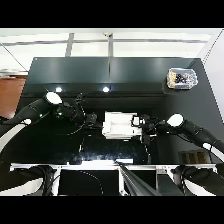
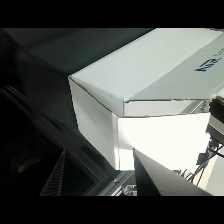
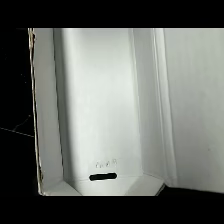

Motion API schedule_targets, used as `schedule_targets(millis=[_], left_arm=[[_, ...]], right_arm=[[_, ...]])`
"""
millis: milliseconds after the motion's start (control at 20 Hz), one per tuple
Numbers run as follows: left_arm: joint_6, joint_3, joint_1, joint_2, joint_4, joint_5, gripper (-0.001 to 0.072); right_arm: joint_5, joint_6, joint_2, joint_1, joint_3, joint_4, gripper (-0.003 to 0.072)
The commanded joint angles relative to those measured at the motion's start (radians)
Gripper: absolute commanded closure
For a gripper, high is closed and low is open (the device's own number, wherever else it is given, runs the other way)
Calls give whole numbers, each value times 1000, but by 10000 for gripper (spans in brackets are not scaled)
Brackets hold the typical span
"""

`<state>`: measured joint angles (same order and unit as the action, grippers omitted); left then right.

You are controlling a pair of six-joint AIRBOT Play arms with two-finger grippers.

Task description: Fold the box and place the chain.

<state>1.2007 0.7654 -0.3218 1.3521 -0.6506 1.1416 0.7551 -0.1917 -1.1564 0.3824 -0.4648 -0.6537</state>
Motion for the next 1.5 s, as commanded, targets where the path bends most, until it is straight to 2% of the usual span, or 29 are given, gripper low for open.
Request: schedule_targets(millis=[0, 250, 400, 550, 750, 850, 1150, 1300, 1450], left_arm=[[8, 1, -17, -2, 2, -10, 202], [46, 1, -75, -30, -16, -100, 202], [135, 1, -93, -49, -88, -131, 203], [179, 1, -162, -50, -101, -185, 203], [265, 1, -252, -50, -108, -306, 203], [311, 1, -277, -50, -122, -326, 209], [626, 69, -377, -49, -439, -311, 229], [810, 111, -429, -47, -614, -266, 230], [877, 126, -467, -45, -669, -267, 361]], right_arm=[[0, 0, 0, 0, 0, 0, 151], [0, 0, 0, 0, 0, 0, 151], [0, 0, 0, 0, 0, 0, 151], [-1, 0, 0, 0, 0, 0, 151], [-1, 0, 0, 0, 0, 0, 151], [-1, 0, 0, 0, 0, 0, 151], [-5, 0, 0, 0, 0, -1, 151], [-5, 0, 0, 0, 0, -1, 151], [-5, 0, 0, 0, 0, -1, 151]])
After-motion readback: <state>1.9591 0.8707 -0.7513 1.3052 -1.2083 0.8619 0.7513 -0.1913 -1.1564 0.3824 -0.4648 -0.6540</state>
